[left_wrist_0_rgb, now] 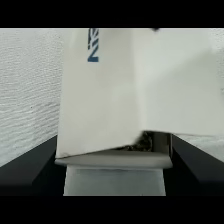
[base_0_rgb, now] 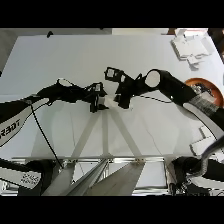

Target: Fold the box and place the chain.

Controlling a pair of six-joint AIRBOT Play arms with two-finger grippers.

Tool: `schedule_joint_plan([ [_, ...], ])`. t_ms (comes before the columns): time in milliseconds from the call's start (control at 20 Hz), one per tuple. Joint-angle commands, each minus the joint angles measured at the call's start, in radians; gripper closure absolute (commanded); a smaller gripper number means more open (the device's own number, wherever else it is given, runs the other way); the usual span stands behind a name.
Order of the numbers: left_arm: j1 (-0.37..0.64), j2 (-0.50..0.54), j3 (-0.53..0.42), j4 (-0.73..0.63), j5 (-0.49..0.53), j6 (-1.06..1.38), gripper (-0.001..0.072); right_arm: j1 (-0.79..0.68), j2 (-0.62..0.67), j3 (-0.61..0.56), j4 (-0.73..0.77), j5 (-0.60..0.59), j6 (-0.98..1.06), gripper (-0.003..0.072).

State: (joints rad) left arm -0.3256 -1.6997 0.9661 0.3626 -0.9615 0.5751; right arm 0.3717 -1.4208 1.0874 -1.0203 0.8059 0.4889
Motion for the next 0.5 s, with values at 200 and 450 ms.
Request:
schedule_joint_plan([
  [200, 0.0, 0.0, 0.0, 0.0, 0.0, 0.001, 0.0368, 0.039, 0.015, -0.057, -0.108, -0.153, -0.001, 0.0287],
  [450, 0.0, 0.0, 0.0, 0.0, 0.0, 0.001, 0.0368, 0.05, 0.047, -0.057, -0.109, -0.158, -0.001, 0.0291],
])
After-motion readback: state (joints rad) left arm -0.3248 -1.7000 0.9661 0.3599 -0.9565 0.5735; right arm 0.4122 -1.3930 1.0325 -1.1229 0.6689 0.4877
